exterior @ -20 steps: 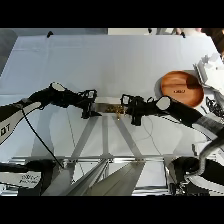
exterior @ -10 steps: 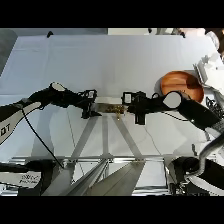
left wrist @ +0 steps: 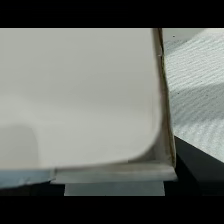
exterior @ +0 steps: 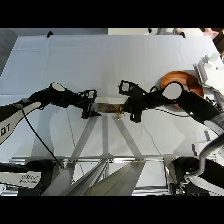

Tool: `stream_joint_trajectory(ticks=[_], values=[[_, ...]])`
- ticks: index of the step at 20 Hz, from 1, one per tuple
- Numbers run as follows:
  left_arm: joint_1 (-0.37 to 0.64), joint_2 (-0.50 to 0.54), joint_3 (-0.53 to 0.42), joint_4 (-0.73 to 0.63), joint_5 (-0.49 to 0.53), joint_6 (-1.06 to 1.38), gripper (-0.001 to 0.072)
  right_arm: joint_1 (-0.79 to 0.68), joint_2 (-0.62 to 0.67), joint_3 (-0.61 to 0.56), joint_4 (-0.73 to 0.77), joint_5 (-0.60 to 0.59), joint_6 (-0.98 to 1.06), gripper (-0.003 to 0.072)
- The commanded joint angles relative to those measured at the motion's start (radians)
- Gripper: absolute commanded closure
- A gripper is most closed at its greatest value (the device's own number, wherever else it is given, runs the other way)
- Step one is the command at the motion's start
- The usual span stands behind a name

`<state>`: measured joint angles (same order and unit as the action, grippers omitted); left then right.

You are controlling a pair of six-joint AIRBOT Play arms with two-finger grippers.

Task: Fold the box and place the chain.

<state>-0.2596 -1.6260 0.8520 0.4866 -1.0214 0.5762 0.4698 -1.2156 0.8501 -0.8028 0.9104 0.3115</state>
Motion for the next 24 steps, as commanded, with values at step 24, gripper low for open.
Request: stream_joint_trajectory(ticks=[24], values=[[0.0,0.0,0.0,0.0,0.0,0.0,0.0434,0.336,0.122,-0.2,-0.528,-0.431,1.553,0.0214]])
